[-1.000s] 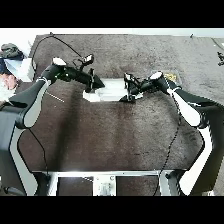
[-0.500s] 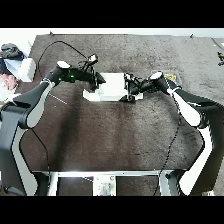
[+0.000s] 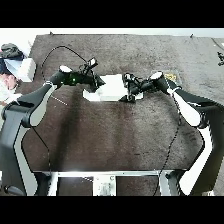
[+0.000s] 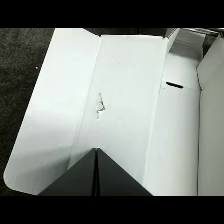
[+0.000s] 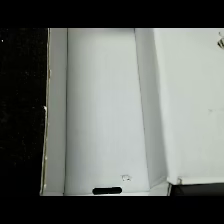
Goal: Fold the box and place the chain.
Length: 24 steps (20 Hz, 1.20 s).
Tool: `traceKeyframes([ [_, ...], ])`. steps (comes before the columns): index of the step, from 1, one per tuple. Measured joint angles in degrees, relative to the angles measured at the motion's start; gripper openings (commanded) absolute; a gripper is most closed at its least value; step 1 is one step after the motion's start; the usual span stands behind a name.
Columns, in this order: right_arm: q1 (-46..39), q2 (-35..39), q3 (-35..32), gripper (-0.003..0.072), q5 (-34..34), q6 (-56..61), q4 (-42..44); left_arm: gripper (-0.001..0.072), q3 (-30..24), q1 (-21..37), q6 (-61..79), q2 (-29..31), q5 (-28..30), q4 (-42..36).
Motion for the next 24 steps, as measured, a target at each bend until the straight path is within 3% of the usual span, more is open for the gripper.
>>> traceKeyframes([
  [7,0.02,0.00,0.00,0.0525,0.07,-0.11,-0.17,0.0011,0.42,1.64,0.04,3.98,-0.83,0.37],
  [11,0.02,0.00,0.00,0.0525,0.04,-0.09,-0.17,0.0013,1.22,4.46,0.04,7.10,-6.54,0.24],
  [12,0.02,0.00,0.00,0.0525,0.04,-0.09,-0.17,0.0066,1.42,5.07,0.04,7.56,-8.72,0.39],
  [13,0.02,0.00,0.00,0.0525,0.04,-0.09,-0.17,0.0373,1.57,5.60,0.15,7.93,-11.30,0.94],
  [14,0.02,0.00,0.00,0.0525,0.04,-0.11,-0.17,0.0585,1.68,5.92,0.39,8.26,-13.77,2.16],
  [19,0.02,0.00,0.00,0.0525,0.04,-0.09,-0.15,0.0602,1.88,6.51,0.22,8.79,-19.26,12.90],
  [24,0.02,0.00,0.00,0.0525,0.02,-0.07,-0.11,0.0603,0.28,4.90,0.02,8.87,-18.03,19.26],
])
